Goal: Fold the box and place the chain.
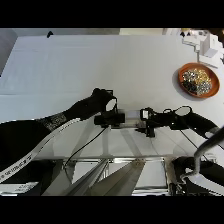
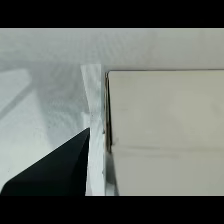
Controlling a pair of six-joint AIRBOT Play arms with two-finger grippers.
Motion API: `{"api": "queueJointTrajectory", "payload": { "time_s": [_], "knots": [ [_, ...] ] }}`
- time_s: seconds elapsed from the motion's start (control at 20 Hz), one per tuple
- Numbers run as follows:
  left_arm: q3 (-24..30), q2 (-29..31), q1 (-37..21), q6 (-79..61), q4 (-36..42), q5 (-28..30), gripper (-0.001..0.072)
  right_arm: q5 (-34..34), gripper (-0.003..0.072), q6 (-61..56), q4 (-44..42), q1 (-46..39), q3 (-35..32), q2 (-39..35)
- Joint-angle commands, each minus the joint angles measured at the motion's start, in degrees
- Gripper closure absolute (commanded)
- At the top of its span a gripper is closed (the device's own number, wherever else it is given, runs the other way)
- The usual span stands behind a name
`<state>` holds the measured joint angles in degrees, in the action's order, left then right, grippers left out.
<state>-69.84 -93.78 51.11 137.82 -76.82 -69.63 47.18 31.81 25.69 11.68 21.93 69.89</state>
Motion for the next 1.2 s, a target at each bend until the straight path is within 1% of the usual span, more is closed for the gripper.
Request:
{"api": "queueJointTrajectory", "payload": {
  "time_s": [0.0, 0.05, 0.2, 0.45, 0.6, 0.75, 0.8, 0.85, 1.0, 1.05, 1.15],
  "knots": [
    [-4.1, -1.3, -0.4, -0.4, -1.5, -5.6, 0.0397, 0.0, 0.0391, 0.0, 0.0, 0.0, 0.0, 0.0],
    [-5.2, -2.0, -0.4, -0.5, -1.0, -6.8, 0.0397, 0.0, 0.0391, 0.0, 0.0, 0.0, 0.0, 0.0],
    [-5.7, -3.7, 0.2, -0.4, 1.4, -6.9, 0.0396, 0.0, 0.0391, 0.0, 0.0, 0.0, 0.0, 0.0],
    [-5.7, -4.0, 1.0, 0.3, 0.3, -5.5, 0.0397, 0.0, 0.0391, 0.0, 0.0, 0.0, 0.0, 0.0],
    [-5.7, -4.0, 1.4, 0.5, -2.2, -5.6, 0.0397, 0.0, 0.0391, 0.0, 0.0, 0.0, 0.0, 0.0],
    [-5.7, -4.0, 1.5, 4.1, -2.8, -5.3, 0.0402, 0.0, 0.0391, 0.0, 0.0, 0.0, 0.0, 0.0],
    [-5.6, -4.0, 1.6, 4.1, -2.9, -5.1, 0.0455, 0.0, 0.0391, 0.0, 0.0, 0.0, 0.0, 0.0],
    [-5.6, -4.0, 1.8, 4.1, -3.3, -5.1, 0.0458, 0.0, 0.0391, 0.0, 0.0, 0.0, 0.0, 0.0],
    [-5.2, -3.9, 2.1, 4.1, -3.5, -4.6, 0.0450, 0.0, 0.0391, 0.0, 0.0, 0.0, 0.0, 0.0],
    [-5.2, -3.8, 2.2, 4.1, -3.7, -4.3, 0.0411, 0.0, 0.0391, 0.0, 0.0, 0.0, 0.0, 0.0],
    [-5.0, -3.1, 2.7, 4.1, -4.8, -3.4, 0.0411, 0.0, 0.0391, 0.0, 0.0, 0.0, 0.0, 0.0]
  ]
}}
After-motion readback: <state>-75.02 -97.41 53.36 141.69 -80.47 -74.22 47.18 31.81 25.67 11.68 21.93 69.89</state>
